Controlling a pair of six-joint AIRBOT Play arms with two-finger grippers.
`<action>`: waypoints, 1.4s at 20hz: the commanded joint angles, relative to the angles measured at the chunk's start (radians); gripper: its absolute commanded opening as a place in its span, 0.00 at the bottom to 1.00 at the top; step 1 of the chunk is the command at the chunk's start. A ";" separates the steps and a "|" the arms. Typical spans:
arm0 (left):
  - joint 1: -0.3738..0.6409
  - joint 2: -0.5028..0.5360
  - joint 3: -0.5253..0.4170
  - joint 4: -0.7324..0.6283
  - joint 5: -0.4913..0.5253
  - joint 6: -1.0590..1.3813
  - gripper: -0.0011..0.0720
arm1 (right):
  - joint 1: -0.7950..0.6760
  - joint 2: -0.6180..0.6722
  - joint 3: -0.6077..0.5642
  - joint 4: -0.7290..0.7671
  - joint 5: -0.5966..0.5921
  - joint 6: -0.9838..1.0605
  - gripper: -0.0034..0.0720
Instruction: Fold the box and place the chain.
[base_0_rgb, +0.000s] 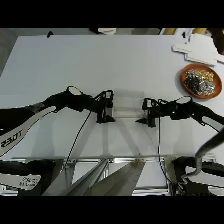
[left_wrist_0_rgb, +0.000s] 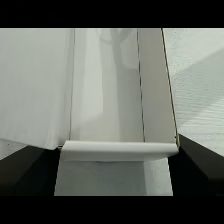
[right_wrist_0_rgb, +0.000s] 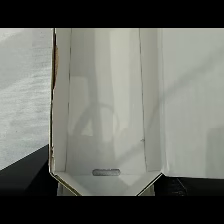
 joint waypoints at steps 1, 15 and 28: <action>-0.007 0.000 0.000 0.006 0.027 -0.020 0.95 | 0.000 0.000 0.000 0.001 -0.001 0.000 0.57; -0.045 0.005 0.000 0.077 0.040 -0.033 0.30 | 0.000 0.000 0.000 0.001 -0.001 0.000 0.57; -0.045 0.005 0.000 0.077 0.039 -0.033 0.30 | 0.015 0.000 0.000 -0.008 0.040 -0.005 0.64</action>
